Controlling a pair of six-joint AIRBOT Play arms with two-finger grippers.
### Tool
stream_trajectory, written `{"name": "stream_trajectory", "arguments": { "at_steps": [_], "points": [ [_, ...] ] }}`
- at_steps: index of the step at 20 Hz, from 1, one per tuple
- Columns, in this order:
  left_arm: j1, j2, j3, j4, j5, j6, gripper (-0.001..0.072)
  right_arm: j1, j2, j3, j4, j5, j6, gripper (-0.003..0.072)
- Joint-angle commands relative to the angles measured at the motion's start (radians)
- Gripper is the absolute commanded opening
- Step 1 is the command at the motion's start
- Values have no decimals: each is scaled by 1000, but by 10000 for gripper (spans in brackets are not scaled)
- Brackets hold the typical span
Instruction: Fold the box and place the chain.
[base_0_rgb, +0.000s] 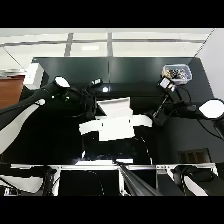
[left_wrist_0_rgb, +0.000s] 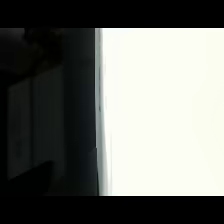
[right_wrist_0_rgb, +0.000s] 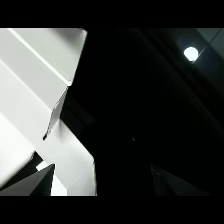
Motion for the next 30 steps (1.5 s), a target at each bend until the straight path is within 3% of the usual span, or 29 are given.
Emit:
{"name": "stream_trajectory", "arguments": {
  "at_steps": [1, 9, 19, 26, 30],
  "points": [
    [-42, -6, -23, 28, 130, 147, 24, 33, -20, -38, -6, -8, -171, 686],
    [-62, -24, -21, 32, 143, 154, 24, 254, -172, -93, -11, -21, -329, 685],
    [-62, -24, -21, 32, 139, 154, 25, 345, -229, -95, -55, -24, -402, 684],
    [-62, -24, -21, 32, 136, 153, 24, 347, -242, -89, 81, -266, -330, 685],
    [-62, -24, -21, 32, 136, 153, 25, 319, -217, -39, 77, -263, -299, 685]
  ]
}}
